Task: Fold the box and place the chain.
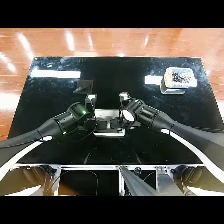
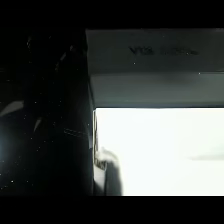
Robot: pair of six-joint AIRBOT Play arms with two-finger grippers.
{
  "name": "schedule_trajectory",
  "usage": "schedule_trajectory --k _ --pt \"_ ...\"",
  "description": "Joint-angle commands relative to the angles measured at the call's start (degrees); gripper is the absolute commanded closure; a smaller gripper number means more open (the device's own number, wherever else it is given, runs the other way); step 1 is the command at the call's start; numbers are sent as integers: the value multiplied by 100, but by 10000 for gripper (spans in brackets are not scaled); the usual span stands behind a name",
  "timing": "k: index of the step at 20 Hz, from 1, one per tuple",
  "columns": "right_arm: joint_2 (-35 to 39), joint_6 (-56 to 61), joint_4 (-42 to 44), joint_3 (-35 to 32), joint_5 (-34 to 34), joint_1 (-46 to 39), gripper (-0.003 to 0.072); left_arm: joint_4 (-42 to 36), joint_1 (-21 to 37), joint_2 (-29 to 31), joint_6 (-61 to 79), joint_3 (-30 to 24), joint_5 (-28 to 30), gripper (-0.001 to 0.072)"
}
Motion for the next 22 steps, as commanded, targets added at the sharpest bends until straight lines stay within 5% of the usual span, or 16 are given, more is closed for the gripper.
schedule_trajectory --k 1,8,9,10,18,20,22 --pt "-7 -186 57 7 -42 4 668 -7 -2 -4 2 0 4 694" --pt "-7 -337 190 9 -33 4 643 -7 -2 -4 2 0 4 693" --pt "-7 -332 192 11 -22 4 401 -4 -2 -4 2 0 9 693" --pt "-7 -341 188 24 31 4 352 -4 -2 -4 2 0 7 693" --pt "-4 -341 111 127 518 2 355 -7 -2 -4 0 0 7 693" --pt "-7 -341 63 127 446 2 442 -9 -4 -4 0 0 4 693" --pt "-9 -317 -35 127 404 2 442 -4 -2 -4 2 0 7 693"
